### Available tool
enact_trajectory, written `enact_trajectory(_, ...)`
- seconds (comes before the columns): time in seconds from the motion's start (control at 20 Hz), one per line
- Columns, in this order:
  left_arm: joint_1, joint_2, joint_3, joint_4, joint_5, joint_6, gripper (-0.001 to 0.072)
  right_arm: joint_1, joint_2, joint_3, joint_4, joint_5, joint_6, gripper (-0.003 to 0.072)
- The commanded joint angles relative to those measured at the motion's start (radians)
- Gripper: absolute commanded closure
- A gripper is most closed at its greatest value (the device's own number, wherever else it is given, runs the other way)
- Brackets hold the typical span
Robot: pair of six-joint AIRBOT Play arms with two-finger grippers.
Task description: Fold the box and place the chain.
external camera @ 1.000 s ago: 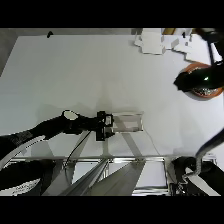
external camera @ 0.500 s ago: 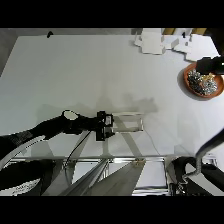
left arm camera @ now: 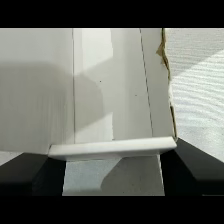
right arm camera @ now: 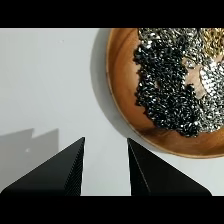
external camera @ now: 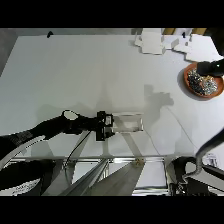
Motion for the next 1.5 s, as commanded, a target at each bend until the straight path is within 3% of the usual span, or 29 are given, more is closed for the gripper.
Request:
enact_trajectory(0.0,0.001,0.000,0.000,0.000,0.000,0.000,0.0434,-0.047,-0.075,0.001,0.001,-0.039,0.000,0.0418)
enact_trajectory(0.55,0.001,0.000,0.000,0.000,0.000,0.000,0.0434,-0.132,-0.234,0.001,0.001,-0.229,0.000,0.0419)
enact_trajectory(1.35,0.001,0.000,0.000,0.000,0.000,0.000,0.0434,-0.136,-0.348,0.001,0.001,-0.275,0.000,0.0421)
enact_trajectory(1.45,0.001,0.000,0.000,0.000,0.000,0.000,0.0434,-0.136,-0.356,0.001,0.001,-0.275,0.000,0.0453)
